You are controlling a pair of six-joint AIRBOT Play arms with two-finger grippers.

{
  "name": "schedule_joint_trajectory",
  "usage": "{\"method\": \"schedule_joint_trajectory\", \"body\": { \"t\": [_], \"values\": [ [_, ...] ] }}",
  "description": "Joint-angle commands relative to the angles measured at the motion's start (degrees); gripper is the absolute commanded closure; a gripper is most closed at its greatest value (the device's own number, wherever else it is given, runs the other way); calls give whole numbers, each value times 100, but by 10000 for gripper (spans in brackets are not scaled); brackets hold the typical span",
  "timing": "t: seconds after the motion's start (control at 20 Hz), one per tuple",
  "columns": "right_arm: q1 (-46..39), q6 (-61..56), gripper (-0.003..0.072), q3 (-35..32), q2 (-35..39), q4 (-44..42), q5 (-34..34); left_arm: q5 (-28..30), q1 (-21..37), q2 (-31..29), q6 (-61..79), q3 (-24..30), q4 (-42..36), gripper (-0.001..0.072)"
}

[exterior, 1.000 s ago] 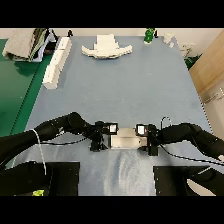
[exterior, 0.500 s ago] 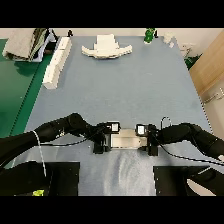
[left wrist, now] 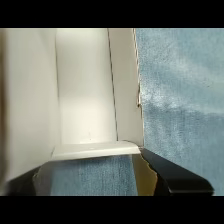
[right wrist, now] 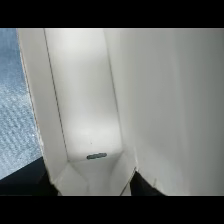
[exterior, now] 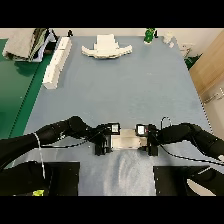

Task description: Fold the box.

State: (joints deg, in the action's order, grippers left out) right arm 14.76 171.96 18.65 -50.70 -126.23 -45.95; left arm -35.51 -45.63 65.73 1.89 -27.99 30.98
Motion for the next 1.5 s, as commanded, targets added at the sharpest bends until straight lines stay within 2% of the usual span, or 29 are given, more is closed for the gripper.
{"method": "schedule_joint_trajectory", "body": {
  "t": [0.0,0.15,0.6,0.65,0.7,1.45],
  "values": [
    [-2,0,120,0,4,0,2,420,-181,0,-57,101,-63,24],
    [-2,0,120,0,4,0,2,660,-225,0,-195,116,-177,24],
    [-2,0,120,0,4,0,2,654,-225,2,-190,144,-317,32],
    [-2,-2,120,0,4,-2,2,660,-225,2,-184,153,-317,152],
    [-2,0,120,0,4,0,2,658,-225,7,-177,155,-317,242],
    [-2,-2,120,0,4,0,2,647,-223,105,-184,151,-275,243]
  ]
}}
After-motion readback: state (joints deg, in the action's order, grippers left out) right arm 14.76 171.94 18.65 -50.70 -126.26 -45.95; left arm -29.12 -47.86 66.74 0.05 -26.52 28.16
